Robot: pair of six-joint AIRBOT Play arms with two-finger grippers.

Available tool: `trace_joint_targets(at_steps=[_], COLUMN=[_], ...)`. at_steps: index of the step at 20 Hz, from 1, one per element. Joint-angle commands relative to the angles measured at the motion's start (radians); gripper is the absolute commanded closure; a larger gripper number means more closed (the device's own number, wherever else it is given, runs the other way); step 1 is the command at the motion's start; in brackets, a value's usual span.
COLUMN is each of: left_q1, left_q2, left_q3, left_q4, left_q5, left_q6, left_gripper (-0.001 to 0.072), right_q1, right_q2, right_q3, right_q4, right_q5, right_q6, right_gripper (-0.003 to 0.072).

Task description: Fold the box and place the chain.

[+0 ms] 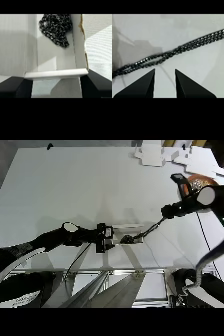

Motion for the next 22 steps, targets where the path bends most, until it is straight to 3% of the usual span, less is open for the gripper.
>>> trace_joint_targets(at_steps=[1,8,22], left_q1=[0.001,0.000,0.000], left_q2=[0.000,0.000,0.000], left_q3=[0.000,0.000,0.000], left_q4=[0.000,0.000,0.000], left_q5=[0.000,0.000,0.000], left_q6=[0.000,0.000,0.000], left_gripper=[0.0434,0.0434,0.0434], right_q1=[-0.008,-0.008,-0.008], right_q2=[-0.079,-0.185,-0.259], right_q3=[-0.025,-0.030,-0.037], right_q4=[-0.003,-0.003,0.030], right_q5=[-0.011,-0.008,-0.031], right_q6=[0.001,0.000,-0.004], right_gripper=[0.0402,0.0422,0.0468])
